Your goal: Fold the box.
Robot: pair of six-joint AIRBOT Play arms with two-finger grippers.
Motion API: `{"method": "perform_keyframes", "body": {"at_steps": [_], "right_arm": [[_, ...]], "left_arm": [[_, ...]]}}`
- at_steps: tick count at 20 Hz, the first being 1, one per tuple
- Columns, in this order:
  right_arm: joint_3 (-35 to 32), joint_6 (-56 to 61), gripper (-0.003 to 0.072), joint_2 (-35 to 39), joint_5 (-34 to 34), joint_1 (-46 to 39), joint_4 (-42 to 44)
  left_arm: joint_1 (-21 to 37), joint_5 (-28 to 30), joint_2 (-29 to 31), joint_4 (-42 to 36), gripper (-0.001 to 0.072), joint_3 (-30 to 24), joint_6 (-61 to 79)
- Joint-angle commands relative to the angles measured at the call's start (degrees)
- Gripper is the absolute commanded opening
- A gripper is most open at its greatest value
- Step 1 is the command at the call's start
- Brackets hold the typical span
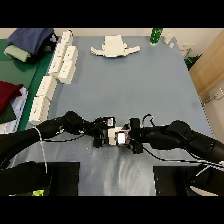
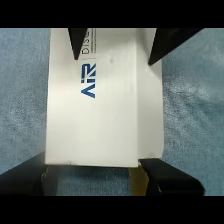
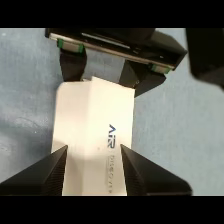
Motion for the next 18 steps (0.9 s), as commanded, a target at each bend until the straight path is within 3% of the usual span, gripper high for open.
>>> {"method": "perform_keyframes", "body": {"at_steps": [1, 10, 18], "right_arm": [[0.0, -0.1, 0.053, 0.1, -0.1, 1.1, 1.5], [0.0, -1.0, 0.0529, -3.7, 3.4, 1.2, -0.9], [0.1, -1.2, 0.0529, -1.4, 5.2, 1.2, -2.8]], "left_arm": [[0.0, 0.0, 0.0, 0.0, 0.0473, 0.1, 0.0], [0.0, 0.0, 0.0, 0.0, 0.0473, 0.1, 0.0], [0.0, 0.0, 0.0, 0.0, 0.0473, 0.1, 0.0]]}}
